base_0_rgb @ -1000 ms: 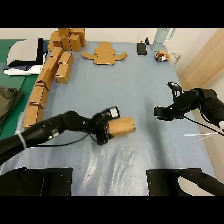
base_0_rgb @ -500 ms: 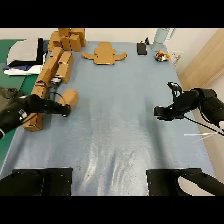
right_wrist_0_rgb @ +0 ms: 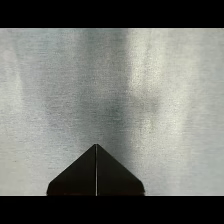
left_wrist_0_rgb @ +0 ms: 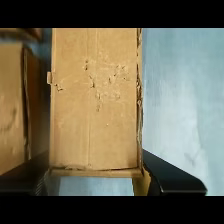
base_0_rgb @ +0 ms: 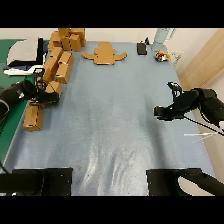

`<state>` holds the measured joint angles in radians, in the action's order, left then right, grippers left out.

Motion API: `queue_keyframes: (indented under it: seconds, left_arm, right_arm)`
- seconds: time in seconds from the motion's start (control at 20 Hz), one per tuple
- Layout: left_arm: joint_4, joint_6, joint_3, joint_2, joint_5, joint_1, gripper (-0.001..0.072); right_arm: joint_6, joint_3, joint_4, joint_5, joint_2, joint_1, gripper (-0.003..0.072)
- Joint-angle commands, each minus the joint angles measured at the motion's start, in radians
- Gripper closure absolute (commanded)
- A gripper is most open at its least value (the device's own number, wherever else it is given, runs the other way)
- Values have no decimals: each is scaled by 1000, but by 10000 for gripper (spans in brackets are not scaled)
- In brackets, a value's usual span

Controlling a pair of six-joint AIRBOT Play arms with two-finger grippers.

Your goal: Fold the box.

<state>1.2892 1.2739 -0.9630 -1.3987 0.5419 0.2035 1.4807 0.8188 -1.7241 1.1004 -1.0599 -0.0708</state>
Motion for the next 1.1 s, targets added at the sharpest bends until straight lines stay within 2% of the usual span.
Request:
queue_keyframes:
  seconds: [0.0,0.3,0.45,0.55,0.7,1.05]
  left_arm:
    - [-37,10,-158,-154,-4,2,237]
    - [-33,26,-417,-366,27,-54,237]
    - [-31,51,-496,-440,68,-40,237]
    - [-28,51,-518,-462,81,-36,237]
    - [-21,42,-520,-463,34,-34,237]
    - [-22,43,-520,-463,-4,-34,238]
  right_arm:
    - [0,0,0,0,0,0,680]
    - [0,0,0,0,0,0,680]
    - [0,1,0,0,0,0,680]
    - [0,1,0,0,0,0,680]
    - [0,1,0,0,0,0,680]
    - [0,1,0,0,0,0,680]
